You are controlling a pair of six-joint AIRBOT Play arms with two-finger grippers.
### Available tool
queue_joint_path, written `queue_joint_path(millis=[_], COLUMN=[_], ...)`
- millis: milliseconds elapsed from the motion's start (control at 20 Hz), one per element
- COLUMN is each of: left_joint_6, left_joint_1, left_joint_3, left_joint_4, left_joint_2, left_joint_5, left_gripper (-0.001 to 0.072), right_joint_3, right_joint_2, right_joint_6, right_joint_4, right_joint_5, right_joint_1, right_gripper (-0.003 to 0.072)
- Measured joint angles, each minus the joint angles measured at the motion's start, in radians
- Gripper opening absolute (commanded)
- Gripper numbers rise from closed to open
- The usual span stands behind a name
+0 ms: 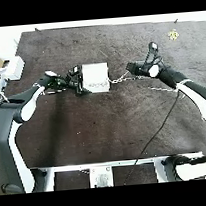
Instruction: Fold the box and place the chain.
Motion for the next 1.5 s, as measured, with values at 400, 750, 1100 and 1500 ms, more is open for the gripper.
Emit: queue_joint_path(millis=[400, 750, 1100, 1500], left_joint_6=[0.0, 0.0, 0.0, 0.0], left_joint_1=[0.0, 0.0, 0.0, 0.0], left_joint_3=[0.0, 0.0, 0.0, 0.0], left_joint_4=[0.0, 0.0, 0.0, 0.0], left_joint_2=[0.0, 0.0, 0.0, 0.0], left_joint_5=[0.0, 0.0, 0.0, 0.0], left_gripper=[0.0291, 0.029, 0.029, 0.0291], right_joint_3=[0.002, 0.03, 0.035, 0.035], right_joint_2=[0.301, 0.269, 0.116, 0.101], right_joint_6=[-0.048, -0.056, -0.048, -0.046], right_joint_4=[-0.062, -0.08, -0.026, -0.135], right_joint_5=[-0.164, -0.392, -0.301, 0.072], right_joint_1=[0.196, 0.391, 0.443, 0.345], right_gripper=[0.0003, 0.0003, 0.0228, 0.0314])
